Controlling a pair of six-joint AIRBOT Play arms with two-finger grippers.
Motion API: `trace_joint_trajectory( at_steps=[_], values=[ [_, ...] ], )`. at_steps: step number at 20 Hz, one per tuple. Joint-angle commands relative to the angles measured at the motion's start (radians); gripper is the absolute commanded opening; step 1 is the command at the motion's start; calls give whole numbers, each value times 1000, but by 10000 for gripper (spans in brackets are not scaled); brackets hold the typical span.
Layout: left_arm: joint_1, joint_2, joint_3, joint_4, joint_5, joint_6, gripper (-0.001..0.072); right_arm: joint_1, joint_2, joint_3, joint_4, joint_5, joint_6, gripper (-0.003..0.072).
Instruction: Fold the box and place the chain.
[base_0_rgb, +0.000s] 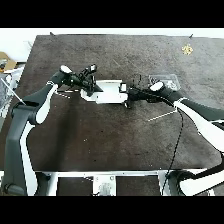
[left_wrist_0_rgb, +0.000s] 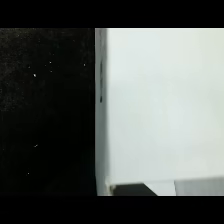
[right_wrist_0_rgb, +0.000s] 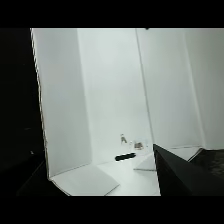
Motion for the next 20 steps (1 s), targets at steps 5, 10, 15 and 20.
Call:
trace_joint_trajectory(
  at_steps=[5,10,15,20],
  values=[
    [0,-1,0,0,0,0,11,-78,-8,81,66,63,-9,678],
    [0,0,0,0,0,0,11,-121,-161,241,65,264,60,680],
    [0,-1,0,0,0,0,11,-128,-287,402,49,422,125,679],
    [0,-1,0,0,0,0,11,-128,-375,496,26,535,185,678]
  ],
)
